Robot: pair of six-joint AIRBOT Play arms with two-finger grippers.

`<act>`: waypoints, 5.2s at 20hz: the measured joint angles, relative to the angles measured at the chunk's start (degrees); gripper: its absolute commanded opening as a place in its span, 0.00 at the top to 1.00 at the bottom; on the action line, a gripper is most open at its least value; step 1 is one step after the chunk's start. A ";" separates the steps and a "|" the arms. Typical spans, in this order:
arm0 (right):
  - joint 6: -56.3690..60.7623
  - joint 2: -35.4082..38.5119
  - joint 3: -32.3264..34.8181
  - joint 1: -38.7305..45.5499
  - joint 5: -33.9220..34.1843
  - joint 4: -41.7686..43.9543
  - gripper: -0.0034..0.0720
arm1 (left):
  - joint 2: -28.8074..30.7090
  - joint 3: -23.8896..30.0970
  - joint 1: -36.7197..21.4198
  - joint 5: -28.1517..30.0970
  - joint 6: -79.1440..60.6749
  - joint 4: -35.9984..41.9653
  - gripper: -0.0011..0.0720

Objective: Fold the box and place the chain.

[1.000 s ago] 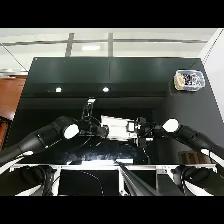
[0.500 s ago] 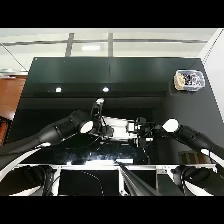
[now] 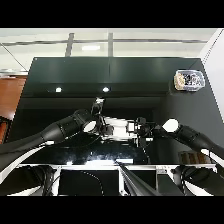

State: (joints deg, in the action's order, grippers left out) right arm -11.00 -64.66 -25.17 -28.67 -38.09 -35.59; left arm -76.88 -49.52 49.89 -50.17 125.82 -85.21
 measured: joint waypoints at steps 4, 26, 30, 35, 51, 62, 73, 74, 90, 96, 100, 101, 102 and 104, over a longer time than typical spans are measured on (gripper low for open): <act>0.00 0.00 0.00 0.00 0.00 0.00 0.41 | -0.07 -0.24 0.00 1.11 0.44 -0.20 0.47; -0.02 0.00 0.00 0.00 -0.24 0.00 0.41 | -4.76 -6.34 0.09 -4.85 2.08 -2.36 0.32; -0.04 0.00 0.00 0.00 -0.20 0.00 0.41 | -4.83 -6.38 0.11 -5.81 2.08 -2.45 0.32; -0.02 0.00 0.00 0.00 -0.04 0.00 0.41 | -5.01 -6.38 0.11 -5.97 3.39 -2.51 0.67; 0.00 0.00 0.00 0.00 0.00 0.00 0.41 | -5.64 -6.40 0.11 -6.95 4.68 -2.75 0.69; 0.09 0.00 0.00 0.00 0.11 0.11 0.00 | -6.03 -6.47 0.11 -7.23 4.55 -2.36 0.95; 7.91 7.67 -0.92 1.95 -2.34 -6.91 0.02 | -5.05 -7.23 1.57 -10.08 7.04 -4.76 0.95; 8.02 8.00 -0.92 1.99 -3.02 -7.52 0.02 | -5.05 -7.28 1.84 -9.53 7.37 -5.01 0.95; 9.25 7.23 -0.92 1.99 -6.69 -11.37 0.29 | -6.93 -7.34 1.77 -8.96 8.48 -5.73 0.94; 10.14 6.10 -0.92 1.99 -6.69 -9.99 0.71 | -7.04 -7.34 1.77 -8.98 8.48 -5.62 0.94; 11.50 5.86 -0.92 1.99 -6.67 -7.91 0.77 | -7.04 -7.37 1.77 -9.01 8.48 -5.55 0.94; 11.98 5.70 -0.92 1.97 -6.64 -7.43 0.77 | -7.04 -7.37 1.77 -9.01 8.46 -5.51 0.94; 12.35 5.60 -0.92 1.77 -6.49 -6.80 0.77 | -7.04 -7.37 1.77 -9.01 8.48 -5.42 0.94; 13.07 4.98 -0.92 0.83 -5.70 -5.07 0.77 | -7.04 -7.34 1.77 -9.01 8.46 -5.35 0.94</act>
State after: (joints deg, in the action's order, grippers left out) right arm 2.07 -59.68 -26.09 -27.83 -43.79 -40.66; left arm -83.92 -56.86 51.66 -59.18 134.28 -90.56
